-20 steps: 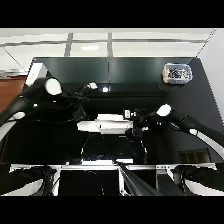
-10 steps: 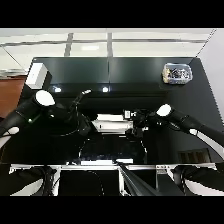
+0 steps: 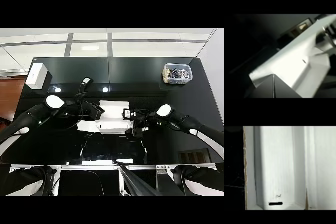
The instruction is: Fold the box and place the chain.
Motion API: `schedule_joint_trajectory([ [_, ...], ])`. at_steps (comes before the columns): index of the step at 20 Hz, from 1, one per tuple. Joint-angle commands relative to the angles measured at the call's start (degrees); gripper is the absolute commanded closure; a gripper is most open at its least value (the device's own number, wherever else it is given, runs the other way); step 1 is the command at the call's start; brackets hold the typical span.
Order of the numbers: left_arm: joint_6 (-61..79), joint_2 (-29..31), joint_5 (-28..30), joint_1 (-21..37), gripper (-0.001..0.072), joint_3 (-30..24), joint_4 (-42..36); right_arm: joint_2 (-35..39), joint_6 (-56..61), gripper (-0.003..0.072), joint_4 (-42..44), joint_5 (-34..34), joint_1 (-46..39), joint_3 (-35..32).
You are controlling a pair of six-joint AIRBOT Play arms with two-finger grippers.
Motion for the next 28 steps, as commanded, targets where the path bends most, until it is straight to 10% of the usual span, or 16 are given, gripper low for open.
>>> schedule_joint_trajectory([
  [1, 0.04, -3.85, 3.08, -0.09, 0.0687, 0.9, 2.32, -0.02, 0.02, 0.0558, 0.02, -0.02, 0.02, -0.02],
  [8, -0.07, -3.93, -0.85, 0.76, 0.0687, 2.05, 6.4, -0.02, 0.02, 0.0557, 0.02, -0.02, 0.02, -0.02],
  [14, -7.67, 10.45, -8.63, 7.89, 0.0687, -0.37, 21.99, -0.02, 0.02, 0.0558, 0.02, -0.02, 0.02, -0.02],
  [20, 12.98, 17.0, -22.4, 10.54, 0.0686, -10.47, 13.46, -0.02, 0.02, 0.0557, 0.02, -0.02, 0.02, -0.02],
  [28, 28.04, 17.0, -19.32, 10.51, 0.0685, -10.69, 14.62, -0.02, 0.02, 0.0558, 0.02, -0.02, 0.02, -0.02],
])
